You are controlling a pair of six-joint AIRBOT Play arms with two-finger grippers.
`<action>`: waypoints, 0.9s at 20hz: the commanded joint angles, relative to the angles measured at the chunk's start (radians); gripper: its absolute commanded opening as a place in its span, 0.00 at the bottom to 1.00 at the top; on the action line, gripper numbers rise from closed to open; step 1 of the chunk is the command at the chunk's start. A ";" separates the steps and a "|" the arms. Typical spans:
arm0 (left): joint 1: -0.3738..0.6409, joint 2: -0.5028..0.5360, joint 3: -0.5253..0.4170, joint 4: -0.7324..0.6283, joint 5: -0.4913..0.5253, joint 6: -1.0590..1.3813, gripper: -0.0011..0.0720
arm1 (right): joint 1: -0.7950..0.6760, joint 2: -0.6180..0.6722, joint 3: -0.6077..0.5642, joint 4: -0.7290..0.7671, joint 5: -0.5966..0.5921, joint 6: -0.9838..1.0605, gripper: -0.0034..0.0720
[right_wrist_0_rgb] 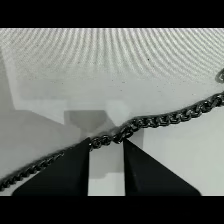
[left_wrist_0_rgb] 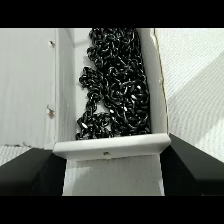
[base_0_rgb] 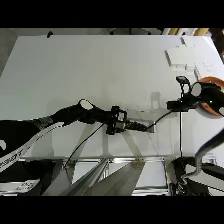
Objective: Fold the box and place the chain.
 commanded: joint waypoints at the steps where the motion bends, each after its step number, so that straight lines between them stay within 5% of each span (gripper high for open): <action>1: 0.001 0.000 0.000 0.000 0.000 0.000 0.11 | 0.000 -0.006 -0.001 0.004 0.035 -0.002 0.23; 3: 0.001 0.000 0.000 0.000 0.000 0.000 0.11 | 0.000 -0.005 -0.001 0.004 0.050 -0.020 0.07; 10: 0.001 0.000 0.000 0.000 0.000 0.000 0.11 | 0.000 0.172 -0.001 0.027 0.100 -0.109 0.07; 18: 0.001 0.000 0.000 0.000 0.000 0.000 0.11 | 0.087 0.541 -0.001 0.424 0.282 -0.403 0.07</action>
